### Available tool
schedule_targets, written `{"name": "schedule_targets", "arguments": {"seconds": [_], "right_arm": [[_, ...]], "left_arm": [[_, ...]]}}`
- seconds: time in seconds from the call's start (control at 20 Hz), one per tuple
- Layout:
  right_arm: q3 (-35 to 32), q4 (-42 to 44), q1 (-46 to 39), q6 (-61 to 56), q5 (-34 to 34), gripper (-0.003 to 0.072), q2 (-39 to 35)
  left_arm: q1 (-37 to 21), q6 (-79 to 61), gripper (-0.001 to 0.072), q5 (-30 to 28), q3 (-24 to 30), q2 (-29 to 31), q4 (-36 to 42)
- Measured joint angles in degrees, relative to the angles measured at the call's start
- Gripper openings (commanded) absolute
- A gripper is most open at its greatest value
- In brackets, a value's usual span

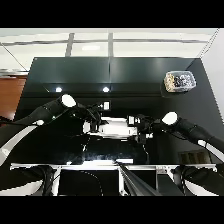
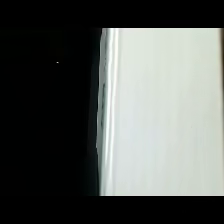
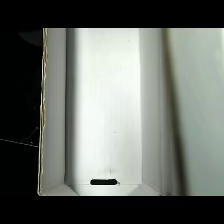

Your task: Fold the box and place the chain.

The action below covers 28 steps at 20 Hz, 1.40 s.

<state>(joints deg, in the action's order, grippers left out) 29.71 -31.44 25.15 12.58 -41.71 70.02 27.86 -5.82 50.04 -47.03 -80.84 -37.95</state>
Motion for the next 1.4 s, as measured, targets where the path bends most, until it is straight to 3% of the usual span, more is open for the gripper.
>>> {"name": "schedule_targets", "arguments": {"seconds": [0.95, 1.05, 1.1, 1.2, 1.25, 1.35, 1.4], "right_arm": [[0.0, -0.07, 0.0, -1.51, 3.23, 0.0619, 0.9], [0.0, -0.11, 0.0, -1.55, 3.3, 0.0477, 0.92], [0.0, -0.09, 0.0, -1.68, 3.3, 0.0476, 0.92], [0.0, -0.11, 0.0, -1.68, 3.3, 0.0278, 0.92], [0.0, -0.15, 0.0, -1.68, 3.3, 0.0188, 0.92], [0.0, -0.2, 0.0, -1.68, 3.28, 0.0191, 0.92], [0.0, -0.22, 0.0, -1.68, 3.28, 0.0191, 0.92]], "left_arm": [[0.0, 0.11, 0.0024, -0.15, 0.0, 0.0, 0.07], [0.0, 0.11, 0.0025, -0.13, 0.0, 0.0, 0.07], [0.0, 0.09, 0.0025, -0.11, 0.0, 0.0, 0.07], [0.0, 0.2, 0.0031, -0.09, 0.0, 0.0, 0.07], [0.0, 0.22, 0.0087, -0.09, 0.0, 0.0, 0.07], [0.0, 0.42, 0.0395, -0.04, -0.02, 0.07, 0.0], [0.0, 0.66, 0.0484, 0.0, -0.09, 0.26, -0.04]]}}
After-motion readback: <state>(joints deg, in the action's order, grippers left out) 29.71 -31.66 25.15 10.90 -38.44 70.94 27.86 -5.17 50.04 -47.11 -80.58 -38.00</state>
